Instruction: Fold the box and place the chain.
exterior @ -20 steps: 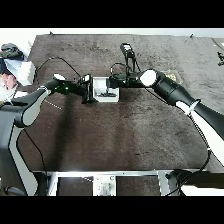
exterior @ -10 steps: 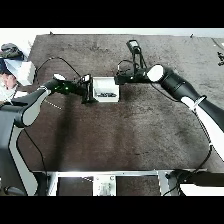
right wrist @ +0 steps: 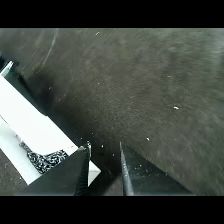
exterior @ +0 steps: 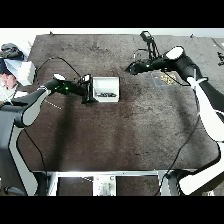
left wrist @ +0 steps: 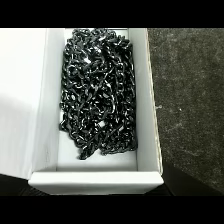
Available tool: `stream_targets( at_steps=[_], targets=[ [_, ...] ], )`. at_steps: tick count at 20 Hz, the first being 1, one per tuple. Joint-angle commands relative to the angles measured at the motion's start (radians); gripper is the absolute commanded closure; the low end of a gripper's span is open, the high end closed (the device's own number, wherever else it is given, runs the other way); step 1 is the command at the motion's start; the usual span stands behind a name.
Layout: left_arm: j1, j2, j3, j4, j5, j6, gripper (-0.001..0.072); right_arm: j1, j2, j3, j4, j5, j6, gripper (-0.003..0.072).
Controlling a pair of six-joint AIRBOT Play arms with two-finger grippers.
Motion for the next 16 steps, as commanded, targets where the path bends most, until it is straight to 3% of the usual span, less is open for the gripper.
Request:
stream_targets(
  at_steps=[1, 4, 9, 11, 16],
  targets=[
    [0.000, 0.001, 0.001, 0.000, 0.000, 0.000, 0.0386, -0.032, -0.138, 0.114, 0.122, 0.149, -0.178, 0.0463],
    [0.000, 0.001, 0.001, 0.000, 0.000, 0.000, 0.0386, -0.031, -0.177, 0.124, 0.208, 0.174, -0.270, 0.0462],
    [0.000, 0.001, 0.001, 0.000, 0.000, 0.000, 0.0386, 0.008, -0.181, 0.124, 0.200, 0.214, -0.372, 0.0461],
    [0.000, 0.001, 0.001, 0.000, 0.000, 0.000, 0.0386, 0.023, -0.180, 0.124, 0.200, 0.225, -0.423, 0.0380],
    [0.000, 0.001, 0.001, 0.000, 0.000, 0.000, 0.0386, 0.037, -0.180, 0.124, 0.203, 0.332, -0.476, 0.0379]
  ],
)
